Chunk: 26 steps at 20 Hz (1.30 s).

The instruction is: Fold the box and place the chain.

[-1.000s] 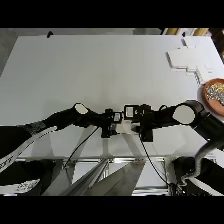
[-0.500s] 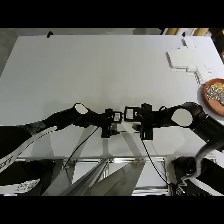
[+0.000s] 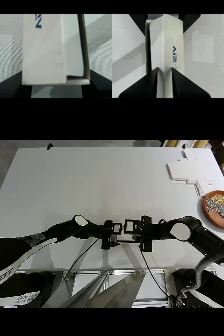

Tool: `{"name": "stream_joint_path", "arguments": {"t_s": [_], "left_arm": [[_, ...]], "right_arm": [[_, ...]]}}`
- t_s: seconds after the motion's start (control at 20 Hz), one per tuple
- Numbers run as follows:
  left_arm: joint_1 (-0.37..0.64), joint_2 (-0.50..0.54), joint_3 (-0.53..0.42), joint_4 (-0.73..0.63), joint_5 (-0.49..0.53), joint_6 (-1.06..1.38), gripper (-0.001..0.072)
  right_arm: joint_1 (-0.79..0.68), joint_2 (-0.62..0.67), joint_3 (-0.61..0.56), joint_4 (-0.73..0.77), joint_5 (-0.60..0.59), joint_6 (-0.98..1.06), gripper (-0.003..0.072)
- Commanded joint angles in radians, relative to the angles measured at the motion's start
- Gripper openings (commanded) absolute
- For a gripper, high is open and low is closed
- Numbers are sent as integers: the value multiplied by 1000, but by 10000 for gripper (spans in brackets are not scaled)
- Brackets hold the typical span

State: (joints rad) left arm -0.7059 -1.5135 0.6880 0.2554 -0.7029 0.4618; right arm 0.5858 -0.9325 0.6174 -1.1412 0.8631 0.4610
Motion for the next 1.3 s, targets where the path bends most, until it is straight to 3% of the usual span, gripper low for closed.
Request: {"name": "stream_joint_path", "arguments": {"t_s": [0.0, 0.35, 0.5, 0.85, 0.9, 0.95, 1.0, 1.25], "left_arm": [[0, 0, 0, 3, -4, 2, 253], [0, 0, 0, 3, -5, 2, 253], [0, 0, 0, 3, -5, 2, 253], [0, 0, 0, 3, -5, 2, 253], [0, 0, 0, 3, -4, 2, 253], [0, 0, 0, 3, -5, 2, 253], [0, 0, 0, 3, -5, 2, 253], [0, 0, 0, 3, -5, 2, 253]], "right_arm": [[1, -1, -27, -3, -20, -2, 162], [1, 0, -61, 31, 21, -26, 202], [1, 15, -61, 51, 71, -77, 301], [0, 131, -61, 77, 87, -76, 294], [0, 130, -61, 78, 85, -76, 231], [0, 126, -61, 77, 79, -77, 87], [0, 117, -61, 77, 68, -77, 19], [0, 3, -61, 142, 44, -77, 19]]}}
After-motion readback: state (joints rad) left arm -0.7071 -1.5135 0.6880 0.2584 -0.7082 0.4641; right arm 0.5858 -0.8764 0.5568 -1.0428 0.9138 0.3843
